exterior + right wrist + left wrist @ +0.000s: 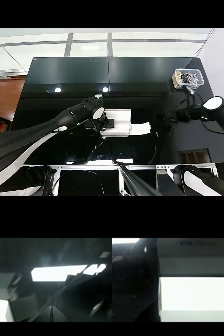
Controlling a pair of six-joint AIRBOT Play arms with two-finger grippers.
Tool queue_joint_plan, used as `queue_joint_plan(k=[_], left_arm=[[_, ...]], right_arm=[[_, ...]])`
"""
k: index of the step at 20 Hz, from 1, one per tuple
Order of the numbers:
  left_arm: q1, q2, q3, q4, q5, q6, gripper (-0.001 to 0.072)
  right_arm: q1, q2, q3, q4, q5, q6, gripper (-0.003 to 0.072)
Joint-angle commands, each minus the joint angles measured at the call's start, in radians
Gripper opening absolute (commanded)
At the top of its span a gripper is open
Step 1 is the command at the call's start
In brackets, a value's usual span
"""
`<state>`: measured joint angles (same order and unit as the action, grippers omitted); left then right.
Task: Fold the box and place the chain.
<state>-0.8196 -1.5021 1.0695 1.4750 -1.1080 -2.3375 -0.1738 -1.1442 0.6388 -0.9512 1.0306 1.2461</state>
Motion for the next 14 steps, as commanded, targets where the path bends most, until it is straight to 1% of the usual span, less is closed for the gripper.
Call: queue_joint_plan(k=[1,2,4,6,7,9,11,12,13,14], left_arm=[[0.0,0.0,0.0,0.0,-0.002,-0.001,0.0029],[0.0,0.0,0.0,0.0,-0.002,-0.001,0.0029],[0.0,0.0,0.0,0.0,-0.003,-0.001,0.0029],[0.0,0.0,0.0,0.0,-0.003,-0.001,0.0029],[0.0,0.0,0.0,0.0,-0.003,-0.001,0.0029],[0.0,0.0,0.0,0.001,-0.003,-0.001,0.0029],[0.0,0.0,0.0,0.001,-0.003,0.0,0.0029],[0.0,0.0,0.0,0.001,-0.003,0.0,0.0029],[0.0,0.0,0.0,0.001,-0.002,0.0,0.0029],[0.0,0.0,0.0,0.001,-0.002,0.0,0.0029]], right_arm=[[0.057,-0.115,-0.021,0.14,0.142,-0.06,0.0017],[0.097,-0.14,-0.021,0.161,0.161,-0.084,0.0017],[0.182,-0.176,-0.021,0.199,0.116,-0.119,0.0017],[0.256,-0.185,-0.02,0.245,0.053,-0.148,0.0018],[0.284,-0.187,-0.02,0.272,0.041,-0.175,0.0018],[0.3,-0.186,-0.013,0.34,0.067,-0.251,0.0019],[0.279,-0.186,0.032,0.348,0.131,-0.283,0.002],[0.265,-0.186,0.063,0.347,0.174,-0.282,0.0108],[0.254,-0.186,0.091,0.346,0.209,-0.282,0.0352],[0.248,-0.186,0.111,0.346,0.226,-0.282,0.0486]])
